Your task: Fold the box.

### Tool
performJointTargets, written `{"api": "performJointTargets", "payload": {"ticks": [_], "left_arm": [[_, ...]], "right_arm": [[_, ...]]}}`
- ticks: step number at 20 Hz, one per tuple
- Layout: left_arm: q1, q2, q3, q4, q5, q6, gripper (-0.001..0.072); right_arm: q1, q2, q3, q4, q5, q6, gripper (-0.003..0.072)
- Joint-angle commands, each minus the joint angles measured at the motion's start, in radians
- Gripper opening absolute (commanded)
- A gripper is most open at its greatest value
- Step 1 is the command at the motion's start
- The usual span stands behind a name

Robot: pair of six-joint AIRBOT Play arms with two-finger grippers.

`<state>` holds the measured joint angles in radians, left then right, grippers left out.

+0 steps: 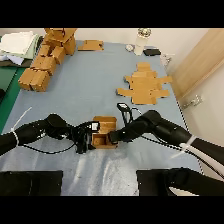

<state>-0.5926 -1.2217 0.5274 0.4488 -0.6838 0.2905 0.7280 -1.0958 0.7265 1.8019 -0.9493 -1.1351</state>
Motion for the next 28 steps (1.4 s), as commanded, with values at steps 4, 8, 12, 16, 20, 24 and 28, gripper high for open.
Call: {"api": "performJointTargets", "payload": {"ticks": [4, 8, 12, 16, 20, 24, 28], "left_arm": [[0.000, 0.000, 0.000, 0.000, 0.000, 0.000, 0.0447], [0.000, 0.000, 0.000, 0.000, 0.000, 0.000, 0.0447], [0.000, 0.000, 0.000, 0.000, 0.001, 0.000, 0.0447], [0.000, 0.000, 0.000, 0.000, 0.000, 0.000, 0.0447], [0.000, 0.000, 0.000, 0.000, 0.000, 0.000, 0.0447], [0.000, 0.000, 0.000, 0.000, 0.000, 0.000, 0.0447], [0.000, 0.000, 0.000, 0.000, 0.001, 0.000, 0.0447]], "right_arm": [[0.184, -0.233, 0.217, -0.264, -0.201, 0.407, 0.0507], [0.209, -0.320, 0.254, -0.261, -0.262, 0.478, 0.0432], [0.209, -0.325, 0.254, -0.285, -0.291, 0.507, 0.0030], [0.221, -0.321, 0.264, -0.295, -0.290, 0.507, 0.0170], [0.221, -0.266, 0.311, -0.298, -0.354, 0.506, 0.0478], [0.219, -0.144, 0.344, -0.331, -0.454, 0.499, 0.0477], [0.153, -0.053, 0.341, -0.466, -0.597, 0.452, 0.0303]]}}
